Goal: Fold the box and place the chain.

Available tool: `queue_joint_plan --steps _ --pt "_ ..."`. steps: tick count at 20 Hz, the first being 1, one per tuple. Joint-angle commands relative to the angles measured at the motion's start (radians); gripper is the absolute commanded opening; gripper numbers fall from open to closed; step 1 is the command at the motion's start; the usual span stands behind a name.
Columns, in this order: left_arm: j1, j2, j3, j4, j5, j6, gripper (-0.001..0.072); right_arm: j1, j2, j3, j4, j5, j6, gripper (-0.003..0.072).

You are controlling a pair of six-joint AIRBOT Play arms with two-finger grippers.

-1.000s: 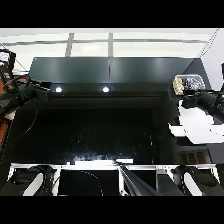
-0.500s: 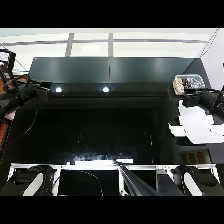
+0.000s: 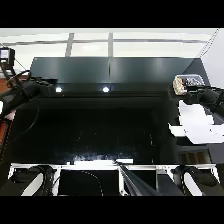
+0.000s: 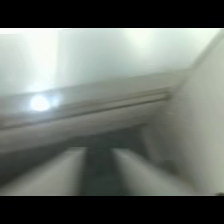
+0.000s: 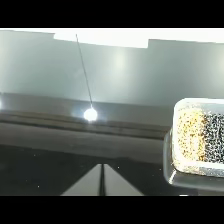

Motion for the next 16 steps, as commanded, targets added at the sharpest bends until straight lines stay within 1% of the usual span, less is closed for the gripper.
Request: queue_joint_plan --steps 1,3,4,5,6,7,8,10,12,13,14,16 --pt "-0.052 -0.089 0.001 -0.097 0.004 0.002 0.0712 0.0 -0.024 -0.002 -0.003 0.008 0.0 0.0715" --pt "-0.099 -0.116 0.001 -0.097 0.013 0.004 0.0712 -0.002 -0.072 -0.002 -0.058 0.042 0.027 0.072" --pt "-0.117 -0.12 0.001 -0.097 0.022 0.005 0.0712 -0.016 -0.105 -0.001 -0.182 0.035 0.158 0.072" --pt "-0.13 -0.119 0.001 -0.097 0.029 0.005 0.0712 -0.053 -0.143 0.011 -0.342 0.016 0.351 0.072" --pt "-0.138 -0.119 0.001 -0.097 0.03 0.005 0.0711 -0.12 -0.192 0.047 -0.511 0.016 0.528 0.072" --pt "-0.139 -0.119 0.001 -0.097 0.026 0.005 0.0712 -0.209 -0.249 0.106 -0.615 0.032 0.614 0.072" --pt "-0.138 -0.119 0.001 -0.097 0.018 0.004 0.0712 -0.305 -0.309 0.175 -0.641 0.055 0.625 0.072" --pt "-0.138 -0.12 0.001 -0.097 0.0 0.004 0.0712 -0.513 -0.454 0.335 -0.639 0.14 0.622 0.072" --pt "-0.138 -0.122 0.0 -0.084 0.007 0.005 0.071 -0.696 -0.608 0.494 -0.634 0.319 0.583 0.072" --pt "-0.138 -0.124 0.0 -0.082 0.013 0.004 0.071 -0.781 -0.678 0.562 -0.6 0.409 0.525 0.072" --pt "-0.138 -0.126 0.0 -0.082 0.011 0.004 0.0709 -0.854 -0.733 0.609 -0.541 0.47 0.468 0.072" --pt "-0.138 -0.127 0.0 -0.083 0.009 0.0 0.0709 -0.986 -0.823 0.669 -0.388 0.533 0.371 0.072"
